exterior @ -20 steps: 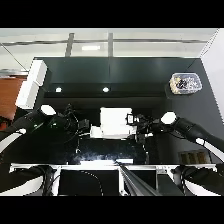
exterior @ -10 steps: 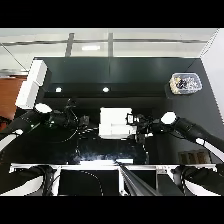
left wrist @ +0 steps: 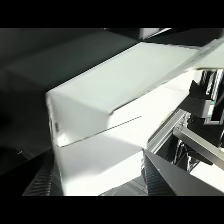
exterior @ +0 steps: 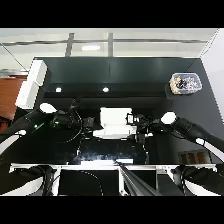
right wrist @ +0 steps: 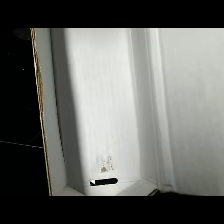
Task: Fold the box and place the chain.
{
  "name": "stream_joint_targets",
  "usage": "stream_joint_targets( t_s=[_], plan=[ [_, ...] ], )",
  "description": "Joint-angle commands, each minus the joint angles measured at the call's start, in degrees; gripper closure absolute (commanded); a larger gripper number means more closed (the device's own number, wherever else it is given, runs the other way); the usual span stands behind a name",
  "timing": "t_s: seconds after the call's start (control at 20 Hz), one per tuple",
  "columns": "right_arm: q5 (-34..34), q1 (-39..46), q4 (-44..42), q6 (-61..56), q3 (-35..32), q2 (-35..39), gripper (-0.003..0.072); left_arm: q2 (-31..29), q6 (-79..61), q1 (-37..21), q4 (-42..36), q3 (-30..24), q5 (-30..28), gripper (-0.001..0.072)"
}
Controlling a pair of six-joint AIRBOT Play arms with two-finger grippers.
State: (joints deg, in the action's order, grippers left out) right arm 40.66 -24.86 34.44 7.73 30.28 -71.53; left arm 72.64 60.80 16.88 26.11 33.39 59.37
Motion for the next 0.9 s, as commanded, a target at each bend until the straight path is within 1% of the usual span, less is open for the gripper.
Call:
stream_joint_targets(
  t_s=[0.0, 0.25, 0.3, 0.35, 0.4, 0.55, 0.65, 0.8, 0.85],
  plan=[
    [0.0, 0.0, 0.0, 0.0, 0.0, 0.0, 0.0268, 0.0, 0.5, 1.9, 0.7, 2.3, -0.8, 0.0109],
    [0.0, 0.0, 0.0, 0.0, 0.0, 0.0, 0.0268, 0.0, 3.0, 2.1, 2.6, 3.5, -0.6, 0.0121],
    [0.0, 0.0, 0.0, 0.0, 0.0, 0.0, 0.0269, 0.0, 3.5, 2.1, 3.3, 3.5, -0.6, 0.0142],
    [0.0, 0.0, 0.0, 0.0, 0.0, 0.0, 0.0268, 0.0, 4.5, 2.1, 3.9, 3.5, -0.6, 0.0193],
    [0.0, 0.0, 0.0, 0.0, 0.0, 0.0, 0.0269, 0.0, 5.5, 2.1, 4.3, 3.6, -0.7, 0.0223],
    [0.0, 0.0, 0.0, 0.0, 0.0, 0.0, 0.0268, 0.0, 7.5, 4.2, 5.9, 4.2, -1.0, 0.0223],
    [0.0, 0.0, 0.0, 0.0, 0.0, 0.0, 0.0268, 0.0, 11.6, 6.6, 10.1, 5.6, -2.4, 0.0223],
    [0.0, 0.0, 0.0, 0.0, 0.0, 0.0, 0.0268, 0.0, 21.1, 10.3, 19.4, 8.0, -5.9, 0.0223],
    [0.0, 0.0, 0.0, 0.0, 0.0, 0.0, 0.0268, 0.0, 23.1, 11.2, 20.9, 8.6, -7.1, 0.0223]
  ],
)
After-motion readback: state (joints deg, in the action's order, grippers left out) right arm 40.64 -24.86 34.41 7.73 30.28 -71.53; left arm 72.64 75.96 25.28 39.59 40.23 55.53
